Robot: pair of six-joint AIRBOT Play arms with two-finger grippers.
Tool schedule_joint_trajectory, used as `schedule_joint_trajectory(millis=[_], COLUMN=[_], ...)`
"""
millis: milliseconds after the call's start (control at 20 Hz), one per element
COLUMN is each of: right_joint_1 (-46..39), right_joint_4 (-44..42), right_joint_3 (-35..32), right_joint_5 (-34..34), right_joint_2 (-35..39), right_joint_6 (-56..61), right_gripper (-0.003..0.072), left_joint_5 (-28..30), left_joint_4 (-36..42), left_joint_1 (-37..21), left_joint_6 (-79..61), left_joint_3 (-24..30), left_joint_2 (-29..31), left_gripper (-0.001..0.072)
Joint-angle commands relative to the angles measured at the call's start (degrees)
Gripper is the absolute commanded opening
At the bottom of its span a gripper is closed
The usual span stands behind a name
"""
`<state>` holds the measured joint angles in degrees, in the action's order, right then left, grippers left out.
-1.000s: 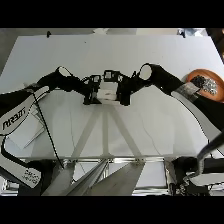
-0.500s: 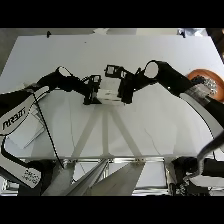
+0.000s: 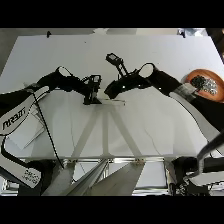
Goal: Fold the box and place the chain.
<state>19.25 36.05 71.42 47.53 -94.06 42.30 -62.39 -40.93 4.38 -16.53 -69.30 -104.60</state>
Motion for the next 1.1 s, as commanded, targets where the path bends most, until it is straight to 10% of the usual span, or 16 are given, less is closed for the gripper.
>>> schedule_joint_trajectory(millis=[0, 600, 1050], right_joint_1=[1.22, 1.4, -1.92], right_joint_4=[-4.15, 4.04, 13.35], right_joint_3=[0.0, 0.0, 0.0], right_joint_5=[-1.49, -0.72, 1.2], right_joint_2=[-4.63, -3.37, 14.03], right_joint_6=[4.04, 8.74, 9.44], right_gripper=[0.001, 0.001, 0.001], left_joint_5=[0.0, 0.0, 0.0], left_joint_4=[0.0, 0.0, 0.0], left_joint_1=[0.0, 0.0, 0.0], left_joint_6=[-0.02, -0.02, -0.02], left_joint_3=[0.02, 0.02, 0.02], left_joint_2=[0.04, 0.04, 0.04], left_gripper=[0.0323, 0.0323, 0.0323])
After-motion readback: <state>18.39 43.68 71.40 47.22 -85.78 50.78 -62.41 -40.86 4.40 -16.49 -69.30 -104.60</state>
